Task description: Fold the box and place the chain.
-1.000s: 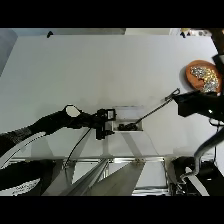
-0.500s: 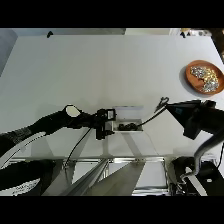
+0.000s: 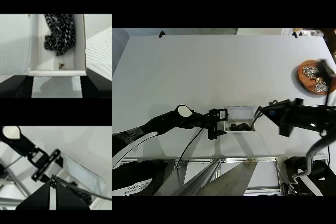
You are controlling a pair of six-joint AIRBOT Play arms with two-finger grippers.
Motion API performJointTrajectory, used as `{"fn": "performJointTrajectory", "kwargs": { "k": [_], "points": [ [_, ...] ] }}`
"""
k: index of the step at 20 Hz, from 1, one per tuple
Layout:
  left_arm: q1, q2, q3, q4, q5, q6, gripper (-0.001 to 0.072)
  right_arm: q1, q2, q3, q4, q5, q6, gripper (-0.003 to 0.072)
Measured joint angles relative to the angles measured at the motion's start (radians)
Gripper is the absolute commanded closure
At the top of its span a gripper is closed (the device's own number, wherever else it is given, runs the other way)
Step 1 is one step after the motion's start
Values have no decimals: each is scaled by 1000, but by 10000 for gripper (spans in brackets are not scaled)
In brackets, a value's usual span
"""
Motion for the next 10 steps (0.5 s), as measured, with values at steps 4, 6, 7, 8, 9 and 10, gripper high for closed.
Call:
{"fn": "performJointTrajectory", "kwargs": {
  "k": [4, 6, 7, 8, 9, 10],
  "points": [
    [0, 0, 0, 0, 0, 0, 397, 89, -171, -10, -42, -6, -32, 659],
    [0, 0, 0, 0, 0, 0, 397, 129, -248, -12, -66, -13, -40, 659],
    [0, 0, 0, 0, 0, 0, 397, 148, -287, -13, -78, -18, -43, 659],
    [0, 0, 0, 0, 0, 0, 397, 166, -321, -13, -89, -23, -45, 658],
    [0, 0, 0, 0, 0, 0, 397, 184, -354, -14, -98, -26, -47, 655],
    [0, 0, 0, 0, 0, 0, 397, 200, -383, -14, -103, -30, -48, 606]
  ]
}}
